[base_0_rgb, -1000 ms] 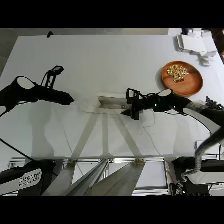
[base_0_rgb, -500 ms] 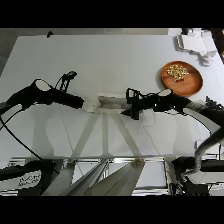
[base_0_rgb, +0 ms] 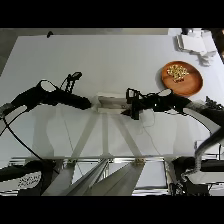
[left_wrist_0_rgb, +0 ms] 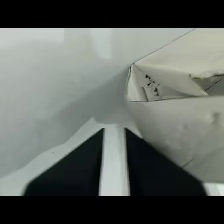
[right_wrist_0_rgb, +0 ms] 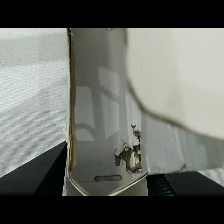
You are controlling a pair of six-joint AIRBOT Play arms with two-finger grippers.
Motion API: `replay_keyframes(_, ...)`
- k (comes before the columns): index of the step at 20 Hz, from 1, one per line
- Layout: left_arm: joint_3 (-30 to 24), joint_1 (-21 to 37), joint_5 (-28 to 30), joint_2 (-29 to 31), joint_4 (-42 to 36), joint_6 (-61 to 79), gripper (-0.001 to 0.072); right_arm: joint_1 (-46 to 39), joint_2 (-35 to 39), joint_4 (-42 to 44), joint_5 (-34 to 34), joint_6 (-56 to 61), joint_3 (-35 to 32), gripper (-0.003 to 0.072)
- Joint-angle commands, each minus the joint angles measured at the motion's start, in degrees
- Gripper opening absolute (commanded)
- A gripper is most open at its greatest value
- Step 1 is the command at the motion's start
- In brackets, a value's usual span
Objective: Fold the box and place the chain.
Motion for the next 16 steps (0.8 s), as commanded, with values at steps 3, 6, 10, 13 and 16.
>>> replay_keyframes(3,0.0,-0.1,0.3,1.0,-2.8,0.0,0.0281,0.0,0.0,0.0,0.0,0.0,0.0,0.0395)
replay_keyframes(6,0.0,-0.2,-0.8,1.0,-4.8,1.0,0.0282,0.0,0.0,0.0,0.0,0.0,0.0,0.0395)
replay_keyframes(10,0.0,-0.2,-3.3,1.0,-11.8,5.5,0.0299,0.0,0.0,0.0,0.0,0.0,0.0,0.0395)
replay_keyframes(13,-0.1,-0.4,-3.3,0.9,-13.7,6.0,0.0299,0.0,0.0,0.0,0.0,0.0,0.0,0.0395)
replay_keyframes(16,-0.1,-0.4,-3.5,0.9,-13.7,6.0,0.0419,0.0,0.0,0.0,0.0,0.0,0.0,0.0395)
